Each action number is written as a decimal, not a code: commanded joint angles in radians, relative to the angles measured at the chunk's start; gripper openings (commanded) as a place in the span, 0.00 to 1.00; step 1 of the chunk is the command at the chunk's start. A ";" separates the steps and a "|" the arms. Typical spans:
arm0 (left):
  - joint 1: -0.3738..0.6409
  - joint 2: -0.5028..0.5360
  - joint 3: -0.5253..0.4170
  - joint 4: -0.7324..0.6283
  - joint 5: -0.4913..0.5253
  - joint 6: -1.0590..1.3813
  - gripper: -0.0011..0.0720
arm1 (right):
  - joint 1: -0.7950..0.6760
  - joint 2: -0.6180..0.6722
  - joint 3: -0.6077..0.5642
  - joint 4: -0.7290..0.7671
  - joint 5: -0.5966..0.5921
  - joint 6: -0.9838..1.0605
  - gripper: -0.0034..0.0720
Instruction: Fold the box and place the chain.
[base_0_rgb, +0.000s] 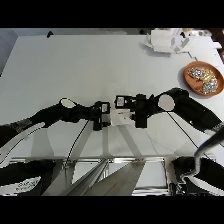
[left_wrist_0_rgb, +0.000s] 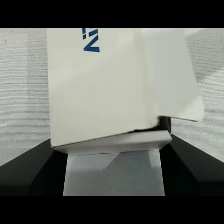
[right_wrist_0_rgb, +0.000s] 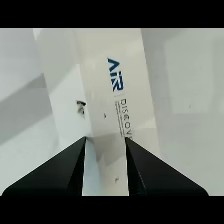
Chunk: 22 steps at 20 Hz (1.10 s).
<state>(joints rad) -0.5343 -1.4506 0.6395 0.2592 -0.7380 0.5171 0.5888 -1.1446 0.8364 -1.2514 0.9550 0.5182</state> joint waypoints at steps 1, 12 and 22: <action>0.001 0.001 0.000 -0.001 0.001 -0.001 0.17 | 0.001 0.003 0.001 -0.029 0.041 -0.014 0.41; 0.001 0.001 0.000 -0.001 0.001 -0.001 0.17 | 0.001 -0.005 0.000 -0.029 -0.044 -0.056 0.25; 0.001 0.001 0.000 -0.001 0.001 -0.001 0.17 | 0.001 -0.005 0.001 -0.027 -0.052 -0.019 0.18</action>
<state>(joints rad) -0.5335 -1.4506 0.6395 0.2577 -0.7330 0.5152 0.5892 -1.1488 0.8364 -1.2793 0.9108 0.4767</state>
